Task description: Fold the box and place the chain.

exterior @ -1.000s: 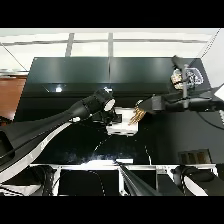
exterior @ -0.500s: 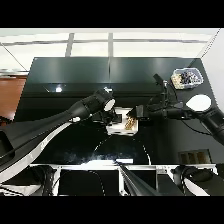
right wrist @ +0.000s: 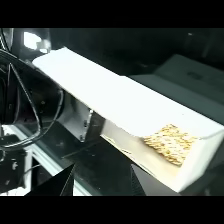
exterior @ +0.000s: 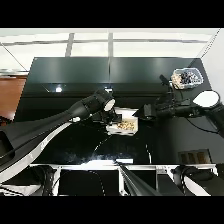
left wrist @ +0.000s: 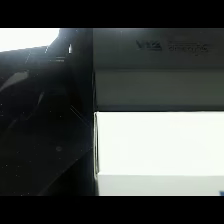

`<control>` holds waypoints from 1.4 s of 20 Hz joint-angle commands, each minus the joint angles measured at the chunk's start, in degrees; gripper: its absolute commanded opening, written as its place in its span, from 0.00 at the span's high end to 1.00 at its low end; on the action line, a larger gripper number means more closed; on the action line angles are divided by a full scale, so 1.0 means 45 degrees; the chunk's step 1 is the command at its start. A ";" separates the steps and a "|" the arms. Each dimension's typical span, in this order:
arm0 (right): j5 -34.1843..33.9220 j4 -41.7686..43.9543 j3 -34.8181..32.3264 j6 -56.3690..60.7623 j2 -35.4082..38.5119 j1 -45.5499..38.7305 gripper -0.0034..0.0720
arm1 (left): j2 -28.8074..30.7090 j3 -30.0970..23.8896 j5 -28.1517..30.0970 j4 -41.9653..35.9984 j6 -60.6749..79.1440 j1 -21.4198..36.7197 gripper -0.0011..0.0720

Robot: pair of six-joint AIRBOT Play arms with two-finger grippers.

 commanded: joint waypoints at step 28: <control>0.1365 -0.5022 0.1457 0.0015 0.1972 -0.3813 0.42 | 0.3434 0.0413 -0.0714 0.1962 0.2089 -0.0024 0.25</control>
